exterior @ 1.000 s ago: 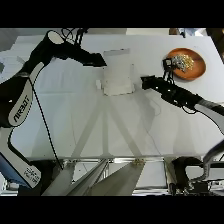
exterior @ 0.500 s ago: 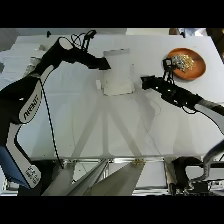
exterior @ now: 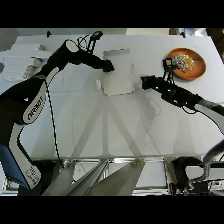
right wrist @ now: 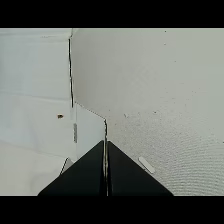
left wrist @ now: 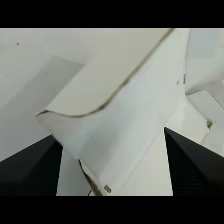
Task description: Fold the box and place the chain.
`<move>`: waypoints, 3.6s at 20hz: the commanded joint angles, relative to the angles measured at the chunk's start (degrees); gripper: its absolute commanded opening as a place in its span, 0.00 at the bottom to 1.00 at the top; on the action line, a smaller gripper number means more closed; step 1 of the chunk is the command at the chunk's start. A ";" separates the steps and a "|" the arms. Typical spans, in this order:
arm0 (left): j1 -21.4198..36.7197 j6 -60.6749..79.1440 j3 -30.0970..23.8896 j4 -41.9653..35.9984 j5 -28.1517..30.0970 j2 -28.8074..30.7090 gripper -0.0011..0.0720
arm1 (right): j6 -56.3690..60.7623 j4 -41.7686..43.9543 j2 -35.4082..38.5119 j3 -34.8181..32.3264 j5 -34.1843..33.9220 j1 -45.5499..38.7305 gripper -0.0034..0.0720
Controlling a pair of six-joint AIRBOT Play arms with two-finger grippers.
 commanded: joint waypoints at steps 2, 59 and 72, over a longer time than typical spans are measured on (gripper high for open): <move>-0.13 7.30 0.04 -0.07 -3.74 -0.02 0.87 | 0.00 0.00 -0.02 -0.04 0.00 0.04 0.06; -1.90 29.57 0.02 -3.28 -25.79 1.51 0.02 | 0.00 -1.84 15.72 -0.04 0.15 -2.99 0.69; -5.68 38.66 -1.01 -1.16 -16.35 -0.39 0.01 | 0.20 -7.52 18.29 -0.04 -0.09 -2.97 0.68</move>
